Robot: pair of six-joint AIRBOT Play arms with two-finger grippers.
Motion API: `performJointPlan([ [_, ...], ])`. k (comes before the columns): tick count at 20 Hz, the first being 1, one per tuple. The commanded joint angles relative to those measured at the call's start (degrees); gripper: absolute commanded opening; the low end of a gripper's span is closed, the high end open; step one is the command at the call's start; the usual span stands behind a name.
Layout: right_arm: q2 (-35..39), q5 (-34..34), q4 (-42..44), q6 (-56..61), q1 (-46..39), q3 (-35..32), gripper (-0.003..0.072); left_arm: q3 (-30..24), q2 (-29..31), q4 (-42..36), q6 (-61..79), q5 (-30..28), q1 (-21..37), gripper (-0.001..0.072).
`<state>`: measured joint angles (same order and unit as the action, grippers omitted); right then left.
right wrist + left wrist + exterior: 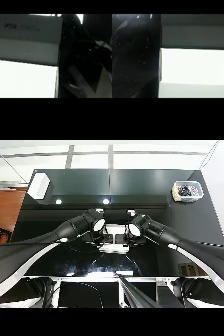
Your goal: Fold the box and place the chain.
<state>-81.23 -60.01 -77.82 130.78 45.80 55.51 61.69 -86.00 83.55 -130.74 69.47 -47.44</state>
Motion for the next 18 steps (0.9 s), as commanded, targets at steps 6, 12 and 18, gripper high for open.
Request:
performJointPlan([
  [6, 0.0, 0.0, 0.1, 0.2, 0.0, 0.1, 0.0037, 0.0, 0.0, 0.0, 0.0, 0.0, 0.0, 0.0031],
  [12, 0.0, 0.3, 0.1, 0.1, 0.0, 0.1, 0.0017, 0.0, 0.0, 0.0, 0.0, 0.0, 0.0, 0.0031],
  [18, 0.1, -3.0, 0.2, 0.1, 0.0, 0.2, 0.0215, 0.0, 0.0, 0.0, 0.0, 0.0, 0.0, 0.0030],
])
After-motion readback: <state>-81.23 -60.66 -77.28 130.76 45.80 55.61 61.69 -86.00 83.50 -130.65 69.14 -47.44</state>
